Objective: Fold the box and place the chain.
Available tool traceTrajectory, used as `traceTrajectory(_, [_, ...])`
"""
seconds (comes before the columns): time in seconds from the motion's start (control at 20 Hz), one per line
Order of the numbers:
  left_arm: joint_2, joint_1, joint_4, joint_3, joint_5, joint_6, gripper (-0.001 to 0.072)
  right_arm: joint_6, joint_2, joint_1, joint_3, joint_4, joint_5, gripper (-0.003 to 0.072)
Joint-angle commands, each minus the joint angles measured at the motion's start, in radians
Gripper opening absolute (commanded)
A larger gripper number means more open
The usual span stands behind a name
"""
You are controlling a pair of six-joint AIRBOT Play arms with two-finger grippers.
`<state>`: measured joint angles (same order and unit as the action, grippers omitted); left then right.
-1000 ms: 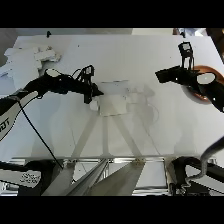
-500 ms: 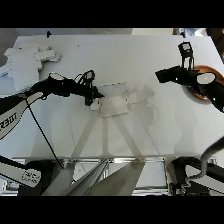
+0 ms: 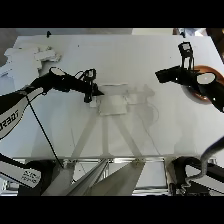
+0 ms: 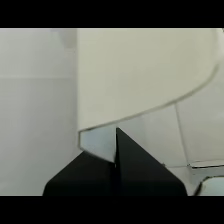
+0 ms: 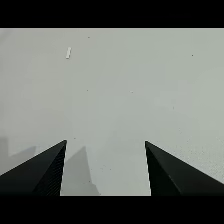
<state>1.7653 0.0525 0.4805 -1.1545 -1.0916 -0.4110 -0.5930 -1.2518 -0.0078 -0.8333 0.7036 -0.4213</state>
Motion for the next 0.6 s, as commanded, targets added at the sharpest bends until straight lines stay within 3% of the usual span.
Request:
traceTrajectory(0.0, [0.032,0.012,0.015,-0.02,-0.017,0.004,0.0,0.0,0.001,-0.001,0.0,0.0,0.0,0.0538])
traceTrajectory(0.55, [0.08,0.022,0.056,-0.098,-0.045,-0.021,0.0,0.0,0.001,-0.001,0.0,0.0,0.0,0.0538])
